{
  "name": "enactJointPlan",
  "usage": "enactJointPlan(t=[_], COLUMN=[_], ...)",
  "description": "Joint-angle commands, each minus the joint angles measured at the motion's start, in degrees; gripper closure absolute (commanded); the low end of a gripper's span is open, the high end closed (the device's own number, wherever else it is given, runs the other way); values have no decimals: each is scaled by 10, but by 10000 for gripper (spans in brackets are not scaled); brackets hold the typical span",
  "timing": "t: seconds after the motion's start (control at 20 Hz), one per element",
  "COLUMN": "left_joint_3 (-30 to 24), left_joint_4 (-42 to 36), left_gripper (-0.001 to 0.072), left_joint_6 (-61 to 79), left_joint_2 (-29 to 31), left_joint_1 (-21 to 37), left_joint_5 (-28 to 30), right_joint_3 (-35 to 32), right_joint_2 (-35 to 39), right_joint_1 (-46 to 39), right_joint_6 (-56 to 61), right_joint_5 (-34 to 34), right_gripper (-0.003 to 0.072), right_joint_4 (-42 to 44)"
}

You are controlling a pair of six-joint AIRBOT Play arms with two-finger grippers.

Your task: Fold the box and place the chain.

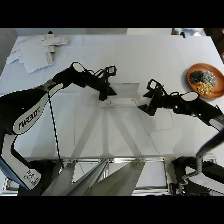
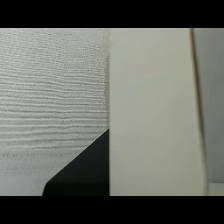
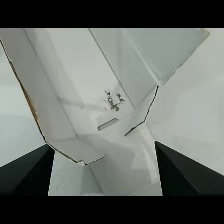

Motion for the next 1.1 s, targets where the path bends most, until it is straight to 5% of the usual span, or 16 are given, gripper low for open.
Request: enactJointPlan(t=[0.0, 0.75, 1.05], left_joint_3=[0, 0, 0], left_joint_4=[0, 0, 0], left_gripper=[700, 700, 700], left_joint_6=[0, 0, 0], left_joint_2=[0, 0, 0], left_joint_1=[0, 0, 0], left_joint_5=[0, 0, 0], right_joint_3=[4, 140, 214], right_joint_2=[-1, -104, -186], right_joint_1=[0, 0, 0], right_joint_6=[14, -52, -61], right_joint_5=[-2, 97, 202], right_gripper=[-6, -6, -6], right_joint_4=[-16, -66, -66])
